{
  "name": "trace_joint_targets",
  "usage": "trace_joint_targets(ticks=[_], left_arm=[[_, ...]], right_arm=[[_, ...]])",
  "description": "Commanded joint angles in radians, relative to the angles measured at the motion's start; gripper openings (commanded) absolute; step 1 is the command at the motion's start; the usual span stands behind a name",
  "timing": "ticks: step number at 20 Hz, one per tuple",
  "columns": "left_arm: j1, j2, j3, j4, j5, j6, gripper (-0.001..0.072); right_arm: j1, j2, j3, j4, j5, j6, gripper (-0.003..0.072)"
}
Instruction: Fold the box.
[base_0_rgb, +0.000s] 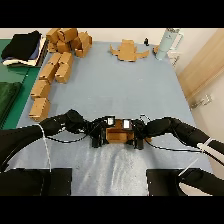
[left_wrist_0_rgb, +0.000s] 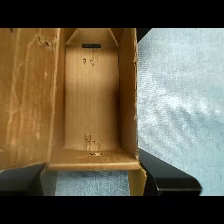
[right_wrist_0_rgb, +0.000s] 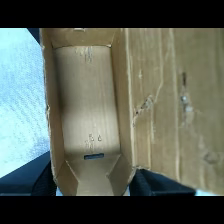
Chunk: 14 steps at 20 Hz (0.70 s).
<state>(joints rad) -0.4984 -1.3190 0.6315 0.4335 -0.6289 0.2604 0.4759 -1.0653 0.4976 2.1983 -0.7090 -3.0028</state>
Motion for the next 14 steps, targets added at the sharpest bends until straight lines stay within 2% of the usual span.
trace_joint_targets(ticks=[1, 8, 9, 10, 14], left_arm=[[-0.001, -0.001, 0.001, 0.000, 0.000, 0.000, 0.0475], [-0.001, -0.001, 0.001, 0.000, 0.000, 0.000, 0.0475], [-0.001, -0.001, 0.001, 0.000, 0.000, 0.000, 0.0475], [-0.001, -0.001, 0.001, 0.000, 0.000, 0.000, 0.0475], [-0.001, -0.001, 0.001, 0.000, 0.000, 0.000, 0.0475]], right_arm=[[0.000, 0.000, 0.000, 0.000, 0.000, 0.000, 0.0575], [0.000, 0.000, 0.000, 0.005, -0.007, 0.000, 0.0575], [0.000, 0.000, 0.000, 0.006, -0.008, 0.000, 0.0587], [0.000, 0.000, 0.000, 0.013, -0.003, 0.000, 0.0720], [-0.008, 0.042, 0.009, -0.008, -0.015, 0.053, 0.0720]])
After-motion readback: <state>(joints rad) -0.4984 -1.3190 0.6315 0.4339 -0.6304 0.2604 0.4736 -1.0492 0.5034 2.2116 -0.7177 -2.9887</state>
